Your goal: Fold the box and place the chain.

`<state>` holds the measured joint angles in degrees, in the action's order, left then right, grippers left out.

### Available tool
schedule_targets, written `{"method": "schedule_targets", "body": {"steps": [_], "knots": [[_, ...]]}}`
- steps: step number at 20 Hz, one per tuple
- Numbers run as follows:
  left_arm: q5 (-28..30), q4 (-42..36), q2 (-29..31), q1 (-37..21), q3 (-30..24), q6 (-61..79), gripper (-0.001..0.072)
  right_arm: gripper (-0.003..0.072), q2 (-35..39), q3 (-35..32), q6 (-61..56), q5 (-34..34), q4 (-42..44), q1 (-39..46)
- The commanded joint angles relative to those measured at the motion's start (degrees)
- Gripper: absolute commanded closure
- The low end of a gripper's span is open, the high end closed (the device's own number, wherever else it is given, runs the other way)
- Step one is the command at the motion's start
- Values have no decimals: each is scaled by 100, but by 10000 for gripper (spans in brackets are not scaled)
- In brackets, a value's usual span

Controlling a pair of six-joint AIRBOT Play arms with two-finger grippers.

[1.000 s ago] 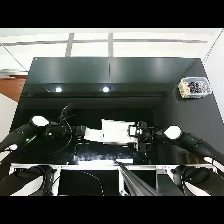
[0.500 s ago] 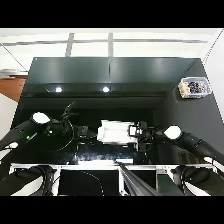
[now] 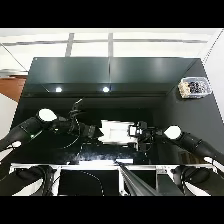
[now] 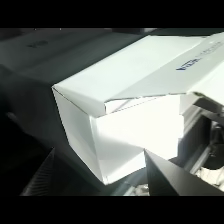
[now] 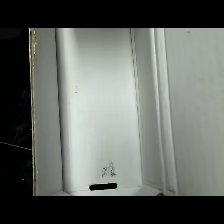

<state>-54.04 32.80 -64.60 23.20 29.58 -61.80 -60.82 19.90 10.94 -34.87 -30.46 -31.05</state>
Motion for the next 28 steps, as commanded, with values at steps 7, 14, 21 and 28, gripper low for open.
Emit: {"method": "schedule_targets", "body": {"steps": [7,14,21,28], "knots": [[1829,901,4,1314,33,-1473,98,114,-4,-2,-2,4,4,-4],[1784,1939,4,1617,175,-2413,119,114,-4,-2,-4,13,9,-4],[1128,5442,-170,2835,988,-6339,119,114,-4,-2,-7,17,20,-4],[221,5783,-929,3136,1851,-6679,217,114,-4,-2,-4,17,20,-4]]}}
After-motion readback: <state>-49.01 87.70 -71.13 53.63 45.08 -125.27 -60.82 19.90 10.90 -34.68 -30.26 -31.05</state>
